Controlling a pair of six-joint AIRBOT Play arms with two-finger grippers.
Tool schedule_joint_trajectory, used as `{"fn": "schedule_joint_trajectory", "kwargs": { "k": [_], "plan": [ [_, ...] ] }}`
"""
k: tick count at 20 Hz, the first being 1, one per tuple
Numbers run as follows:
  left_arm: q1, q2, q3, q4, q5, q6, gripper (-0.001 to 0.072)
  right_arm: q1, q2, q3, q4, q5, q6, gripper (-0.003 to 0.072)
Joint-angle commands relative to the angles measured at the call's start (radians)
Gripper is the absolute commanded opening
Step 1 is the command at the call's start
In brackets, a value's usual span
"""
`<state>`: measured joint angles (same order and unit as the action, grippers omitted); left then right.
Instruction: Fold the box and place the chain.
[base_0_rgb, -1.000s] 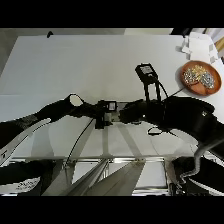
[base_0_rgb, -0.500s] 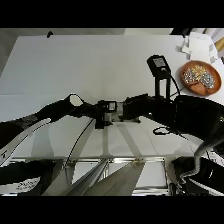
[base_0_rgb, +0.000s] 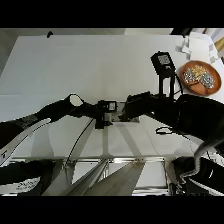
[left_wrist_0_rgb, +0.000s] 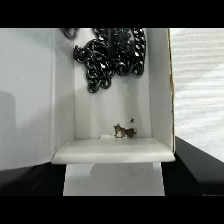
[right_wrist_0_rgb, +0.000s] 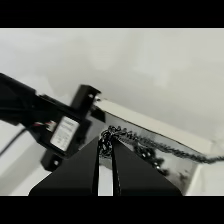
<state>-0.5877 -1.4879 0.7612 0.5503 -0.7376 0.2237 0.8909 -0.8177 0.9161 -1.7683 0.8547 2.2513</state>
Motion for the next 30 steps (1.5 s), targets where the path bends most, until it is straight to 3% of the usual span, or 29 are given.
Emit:
{"fn": "schedule_joint_trajectory", "kwargs": {
  "k": [1,11,27,30],
  "plan": [
    [0.000,0.001,0.000,0.000,0.000,0.000,0.0013,0.000,-0.003,-0.011,-0.016,0.104,0.000,0.0015],
    [0.000,0.001,0.000,0.000,0.000,0.000,0.0013,0.000,-0.248,-0.014,0.012,0.095,0.007,0.0015],
    [0.000,0.001,0.000,0.000,0.000,0.000,0.0013,0.000,-0.383,-0.019,0.052,0.103,0.056,0.0019],
    [0.000,0.001,0.000,0.000,0.000,0.000,0.0013,0.000,-0.385,-0.019,0.052,0.103,0.056,0.0176]
  ]
}}
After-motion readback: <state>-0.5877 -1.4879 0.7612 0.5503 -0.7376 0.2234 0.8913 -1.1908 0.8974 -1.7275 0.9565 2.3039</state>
